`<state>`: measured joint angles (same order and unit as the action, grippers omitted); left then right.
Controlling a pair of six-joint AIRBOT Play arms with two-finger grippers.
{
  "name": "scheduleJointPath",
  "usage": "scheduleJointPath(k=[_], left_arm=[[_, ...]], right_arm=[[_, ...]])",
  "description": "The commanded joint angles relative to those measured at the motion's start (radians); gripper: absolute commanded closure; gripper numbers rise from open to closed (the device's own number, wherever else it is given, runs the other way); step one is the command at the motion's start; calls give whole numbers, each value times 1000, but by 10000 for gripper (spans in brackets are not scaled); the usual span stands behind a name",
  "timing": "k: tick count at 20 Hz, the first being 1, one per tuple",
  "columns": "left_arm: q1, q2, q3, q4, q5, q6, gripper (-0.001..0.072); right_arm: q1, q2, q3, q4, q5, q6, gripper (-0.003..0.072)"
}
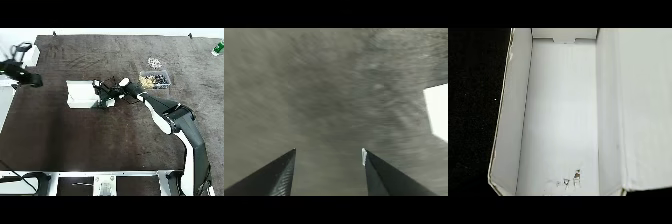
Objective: Fold the box and place the chain.
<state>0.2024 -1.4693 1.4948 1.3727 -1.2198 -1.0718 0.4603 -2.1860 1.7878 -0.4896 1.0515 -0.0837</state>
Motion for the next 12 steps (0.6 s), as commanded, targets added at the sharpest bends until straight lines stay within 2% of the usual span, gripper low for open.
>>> scheduleJointPath(k=[1, 3, 6, 8, 10, 12], left_arm=[[184, 2, 0, -356, 35, 440, 215], [246, 0, 0, -484, 43, 488, 215], [282, 2, 1, -502, 112, 483, 215], [280, -2, -4, -536, 77, 541, 223], [278, -28, -11, -634, -31, 808, 223], [289, -86, -12, -687, -59, 932, 223]], right_arm=[[0, 0, 0, 0, 0, 0, 100], [1, 0, 0, 0, 0, 0, 101], [0, 0, 0, 0, 0, 0, 101], [1, 0, 0, 0, 0, 0, 100], [0, 0, 0, 0, 0, 0, 100], [0, 0, 0, 0, 0, 0, 100]])
